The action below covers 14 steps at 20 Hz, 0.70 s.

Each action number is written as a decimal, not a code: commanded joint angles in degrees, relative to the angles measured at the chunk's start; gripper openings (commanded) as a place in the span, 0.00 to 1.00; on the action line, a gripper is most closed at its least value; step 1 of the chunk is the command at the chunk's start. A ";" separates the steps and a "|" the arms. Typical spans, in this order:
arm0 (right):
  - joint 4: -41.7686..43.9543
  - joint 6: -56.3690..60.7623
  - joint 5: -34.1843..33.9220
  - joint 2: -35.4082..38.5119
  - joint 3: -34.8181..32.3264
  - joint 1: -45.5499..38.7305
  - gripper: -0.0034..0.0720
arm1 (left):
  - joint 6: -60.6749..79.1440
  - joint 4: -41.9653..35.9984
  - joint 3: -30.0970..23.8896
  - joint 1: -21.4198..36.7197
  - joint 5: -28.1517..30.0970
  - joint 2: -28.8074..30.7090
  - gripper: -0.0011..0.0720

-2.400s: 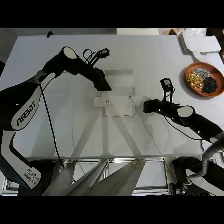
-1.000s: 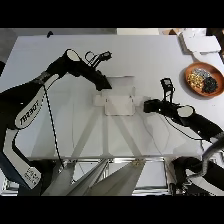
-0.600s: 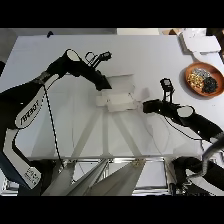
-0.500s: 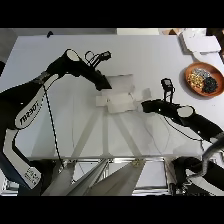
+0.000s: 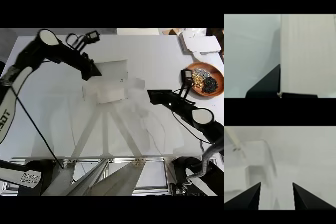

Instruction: Fold the box and place the chain.

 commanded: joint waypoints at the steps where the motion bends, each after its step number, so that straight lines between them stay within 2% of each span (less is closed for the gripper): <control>1: -0.11 0.35 -1.01 5.95 0.00 -3.85 0.64 | 8.13 -12.63 -4.00 3.30 -6.10 3.93 0.01; 2: -0.24 0.35 -0.85 6.34 0.00 -5.14 0.63 | 9.97 -13.88 -6.29 3.41 -5.55 3.80 0.01; 5: -2.08 0.33 0.63 6.19 0.00 -7.61 0.63 | 12.17 -9.60 -10.95 2.05 -4.28 1.31 0.01; 7: -3.63 0.33 0.83 6.19 0.00 -7.96 0.63 | 12.04 -5.27 -11.06 0.76 -3.93 -1.84 0.01; 9: -4.68 0.33 0.94 6.19 0.00 -7.96 0.63 | 12.09 -5.33 -11.06 -0.33 -1.99 -4.42 0.01; 11: -5.01 0.33 1.22 6.19 0.00 -7.96 0.63 | 13.03 -5.27 -11.06 -1.57 2.58 -5.64 0.01; 14: -5.01 0.33 1.46 6.19 0.00 -7.96 0.63 | 21.70 -5.35 -11.06 -3.19 8.15 -5.77 0.01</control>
